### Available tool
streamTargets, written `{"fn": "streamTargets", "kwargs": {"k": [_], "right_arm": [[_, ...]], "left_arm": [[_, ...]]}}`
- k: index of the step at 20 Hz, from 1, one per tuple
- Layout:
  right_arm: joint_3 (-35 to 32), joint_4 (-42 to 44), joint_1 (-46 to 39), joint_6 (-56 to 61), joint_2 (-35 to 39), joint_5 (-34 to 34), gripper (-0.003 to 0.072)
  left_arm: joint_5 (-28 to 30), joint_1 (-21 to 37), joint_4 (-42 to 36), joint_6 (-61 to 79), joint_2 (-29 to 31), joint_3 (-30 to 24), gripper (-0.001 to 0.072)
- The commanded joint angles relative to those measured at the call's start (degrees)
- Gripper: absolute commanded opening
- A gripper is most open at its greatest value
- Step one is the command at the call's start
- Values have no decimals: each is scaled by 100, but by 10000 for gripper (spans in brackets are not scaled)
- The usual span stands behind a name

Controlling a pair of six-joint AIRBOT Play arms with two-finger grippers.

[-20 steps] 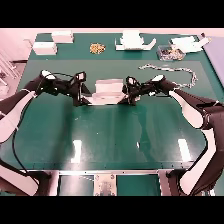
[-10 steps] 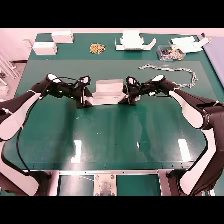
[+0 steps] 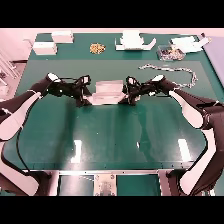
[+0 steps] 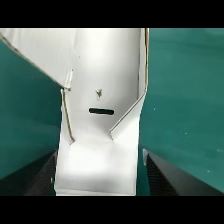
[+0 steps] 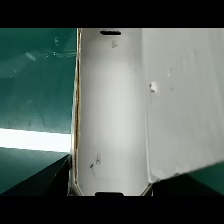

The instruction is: Fold the box and place the chain.

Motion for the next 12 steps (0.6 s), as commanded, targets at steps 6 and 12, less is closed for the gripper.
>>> {"fn": "streamTargets", "kwargs": {"k": [6, 12], "right_arm": [[0, 0, 2, 2, -2, 4, 521], [0, 0, 2, 2, -2, 4, 520]], "left_arm": [[-157, -11, -610, 339, 13, 13, 393], [-249, -39, -612, 367, 13, 13, 349]]}}
